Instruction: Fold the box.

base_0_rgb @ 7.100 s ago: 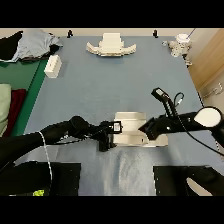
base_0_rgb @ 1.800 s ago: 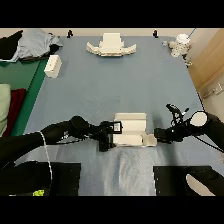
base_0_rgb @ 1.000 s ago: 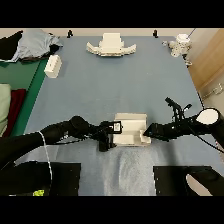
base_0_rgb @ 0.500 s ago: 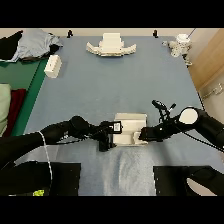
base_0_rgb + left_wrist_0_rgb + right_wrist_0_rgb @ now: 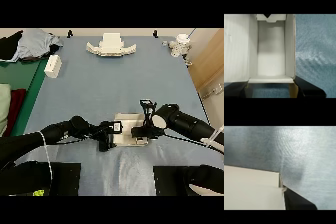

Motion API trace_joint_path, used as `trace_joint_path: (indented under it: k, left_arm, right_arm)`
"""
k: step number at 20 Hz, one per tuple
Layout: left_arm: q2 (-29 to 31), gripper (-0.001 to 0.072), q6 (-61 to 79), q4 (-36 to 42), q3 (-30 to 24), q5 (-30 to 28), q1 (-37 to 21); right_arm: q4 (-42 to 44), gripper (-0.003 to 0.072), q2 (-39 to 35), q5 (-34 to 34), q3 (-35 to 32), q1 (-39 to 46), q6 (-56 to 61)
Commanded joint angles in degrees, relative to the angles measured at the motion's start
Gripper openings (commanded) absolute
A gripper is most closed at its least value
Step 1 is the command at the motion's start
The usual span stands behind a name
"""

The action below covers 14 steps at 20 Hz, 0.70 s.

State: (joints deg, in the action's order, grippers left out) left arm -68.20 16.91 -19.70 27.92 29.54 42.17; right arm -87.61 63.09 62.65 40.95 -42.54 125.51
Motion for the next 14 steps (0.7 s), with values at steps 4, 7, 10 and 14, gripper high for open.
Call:
trace_joint_path:
  k: [4, 7, 10, 14]
  left_arm:
    - [0.0, 0.0477, 0.0, 0.0, 0.0, 0.0, 0.0]
    - [0.0, 0.0477, 0.0, 0.0, 0.0, 0.0, 0.0]
    - [0.0, 0.0477, 0.0, 0.0, 0.0, 0.0, 0.0]
    - [0.0, 0.0477, 0.0, 0.0, 0.0, 0.0, 0.0]
  right_arm:
    - [-5.2, 0.0004, 3.9, 1.4, 2.1, -2.8, 8.4]
    - [-5.2, 0.0002, 3.9, 1.7, 2.1, -2.8, 8.6]
    - [-3.7, 0.0169, 3.8, 2.7, 2.7, -2.8, 8.5]
    - [-4.0, 0.0449, 2.8, 9.0, 6.0, -2.8, 8.1]
